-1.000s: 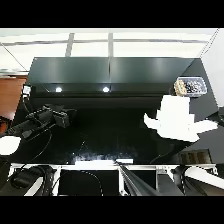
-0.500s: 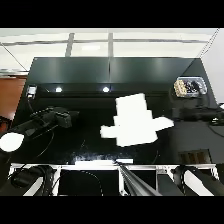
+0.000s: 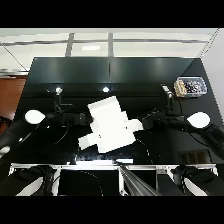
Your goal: Fold the box and place the chain.
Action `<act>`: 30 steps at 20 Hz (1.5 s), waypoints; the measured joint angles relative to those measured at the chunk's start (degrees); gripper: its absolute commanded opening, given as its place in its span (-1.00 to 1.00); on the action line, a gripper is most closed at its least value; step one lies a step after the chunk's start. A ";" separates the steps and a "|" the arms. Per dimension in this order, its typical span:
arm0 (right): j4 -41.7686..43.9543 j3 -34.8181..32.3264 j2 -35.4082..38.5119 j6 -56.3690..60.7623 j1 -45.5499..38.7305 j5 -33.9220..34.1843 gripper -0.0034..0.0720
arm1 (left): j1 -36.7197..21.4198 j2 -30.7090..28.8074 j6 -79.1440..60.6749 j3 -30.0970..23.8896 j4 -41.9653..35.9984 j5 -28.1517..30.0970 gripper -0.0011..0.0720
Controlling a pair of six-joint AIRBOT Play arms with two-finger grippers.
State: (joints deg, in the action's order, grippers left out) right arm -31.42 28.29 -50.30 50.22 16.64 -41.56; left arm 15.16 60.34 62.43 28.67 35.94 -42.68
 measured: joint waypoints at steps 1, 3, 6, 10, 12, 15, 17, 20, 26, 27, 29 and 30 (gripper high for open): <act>0.04 -0.07 0.09 0.13 0.72 0.79 -0.89 | 0.00 3.15 -3.74 1.22 -2.62 -2.78 0.96; 0.17 -0.17 0.20 0.17 1.55 1.60 -0.89 | 0.00 8.61 -11.98 2.99 -7.58 -7.67 0.94; 0.20 -0.22 0.26 0.33 2.16 2.08 -0.89 | -0.17 15.10 -22.86 5.25 -11.93 -13.64 0.46; -0.04 -0.22 0.31 0.33 2.34 2.40 -0.89 | -1.79 19.80 -31.56 7.30 -14.34 -18.40 0.33; -0.26 -0.22 0.31 0.33 2.27 2.36 -0.89 | -3.08 20.76 -34.42 7.89 -14.75 -19.91 0.33; -0.46 -0.22 0.31 0.35 2.08 1.99 -0.89 | -5.01 21.42 -37.62 8.59 -15.17 -22.88 -0.01; -0.57 -0.22 0.28 0.37 1.97 1.86 -0.89 | -5.81 21.64 -39.08 8.83 -15.21 -24.24 -0.62; -0.76 -0.22 0.28 0.37 1.95 1.77 -0.86 | -5.55 21.81 -41.68 9.03 -15.41 -25.55 -0.90; -6.54 2.10 0.37 3.43 -4.81 -3.93 0.79 | -4.11 21.57 -44.30 10.54 -12.33 -26.27 -0.91; -9.11 3.74 0.42 3.63 -7.17 -6.99 0.79 | -3.85 21.22 -44.54 11.10 -11.45 -26.38 -0.91; -14.86 7.74 0.42 2.34 -11.89 -14.53 0.79 | -2.49 19.80 -45.62 12.52 -8.46 -26.36 -0.91; -16.98 9.64 0.44 0.20 -13.84 -17.90 0.79 | -1.11 18.47 -46.82 13.25 -6.97 -26.38 -0.91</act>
